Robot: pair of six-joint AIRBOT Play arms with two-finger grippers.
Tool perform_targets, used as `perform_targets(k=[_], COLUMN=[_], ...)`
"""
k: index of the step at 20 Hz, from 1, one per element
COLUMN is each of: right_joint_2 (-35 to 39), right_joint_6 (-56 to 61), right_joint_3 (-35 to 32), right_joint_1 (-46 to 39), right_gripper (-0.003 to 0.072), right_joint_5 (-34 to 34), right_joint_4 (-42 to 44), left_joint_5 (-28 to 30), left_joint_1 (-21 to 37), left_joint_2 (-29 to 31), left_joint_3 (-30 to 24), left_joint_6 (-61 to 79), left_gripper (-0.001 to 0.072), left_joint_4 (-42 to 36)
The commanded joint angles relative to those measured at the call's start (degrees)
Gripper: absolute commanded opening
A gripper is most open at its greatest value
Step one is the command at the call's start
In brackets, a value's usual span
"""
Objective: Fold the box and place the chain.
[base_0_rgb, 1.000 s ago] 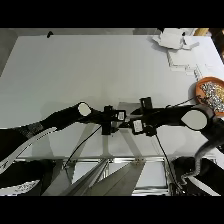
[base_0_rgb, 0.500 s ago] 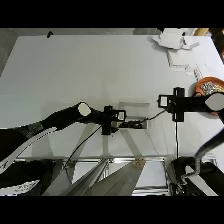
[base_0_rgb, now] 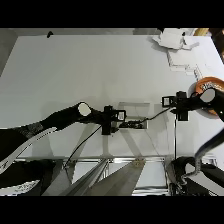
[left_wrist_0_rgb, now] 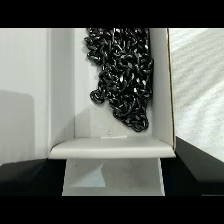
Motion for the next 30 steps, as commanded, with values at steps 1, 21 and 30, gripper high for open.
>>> perform_targets(k=[1,21,30], right_joint_2=[-3.7,17.0,19.4], right_joint_6=[-4.6,10.7,12.9], right_joint_3=[0.0,0.0,0.0], right_joint_1=[-0.3,19.1,39.0], right_gripper=[0.0196,0.0016,0.0016], right_joint_5=[-2.4,15.4,2.0], right_joint_4=[2.1,10.8,28.0], left_joint_5=[0.0,0.0,0.0], left_joint_1=[0.0,0.0,0.0], left_joint_2=[0.0,0.0,0.0], left_joint_3=[0.0,0.0,0.0], left_joint_6=[0.0,0.0,0.0], left_gripper=[0.0252,0.0252,0.0252], left_joint_4=[0.0,0.0,0.0])
